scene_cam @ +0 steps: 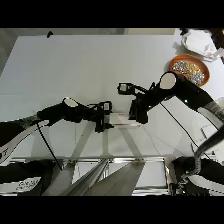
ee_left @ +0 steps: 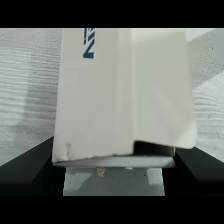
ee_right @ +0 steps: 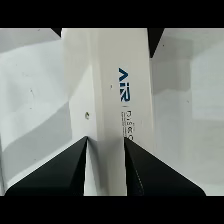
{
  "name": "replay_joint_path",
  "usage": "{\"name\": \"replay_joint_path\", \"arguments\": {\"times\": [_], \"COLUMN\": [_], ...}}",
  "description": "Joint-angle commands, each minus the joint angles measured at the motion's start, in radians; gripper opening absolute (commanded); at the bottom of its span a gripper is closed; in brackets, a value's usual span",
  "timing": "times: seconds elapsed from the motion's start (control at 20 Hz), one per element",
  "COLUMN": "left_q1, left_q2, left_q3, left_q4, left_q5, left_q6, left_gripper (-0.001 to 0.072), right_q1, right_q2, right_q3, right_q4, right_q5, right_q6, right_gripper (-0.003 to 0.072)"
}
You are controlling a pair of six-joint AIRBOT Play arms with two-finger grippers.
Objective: Fold the box and place the chain.
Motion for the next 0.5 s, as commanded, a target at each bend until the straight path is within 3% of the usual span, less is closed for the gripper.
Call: {"name": "replay_joint_path", "arguments": {"times": [0.0,0.45], "left_q1": [0.0,0.0], "left_q2": [0.0,0.0], "left_q3": [0.0,0.0], "left_q4": [0.001,0.001], "left_q5": [-0.001,-0.001], "left_q6": [0.001,0.001], "left_gripper": [0.0325,0.0325], "right_q1": [0.002,0.03], "right_q2": [0.006,0.012], "right_q3": [-0.014,-0.035], "right_q4": [-0.023,-0.067], "right_q5": [-0.035,-0.105], "right_q6": [0.03,0.104], "right_gripper": [0.0225,0.0225]}}
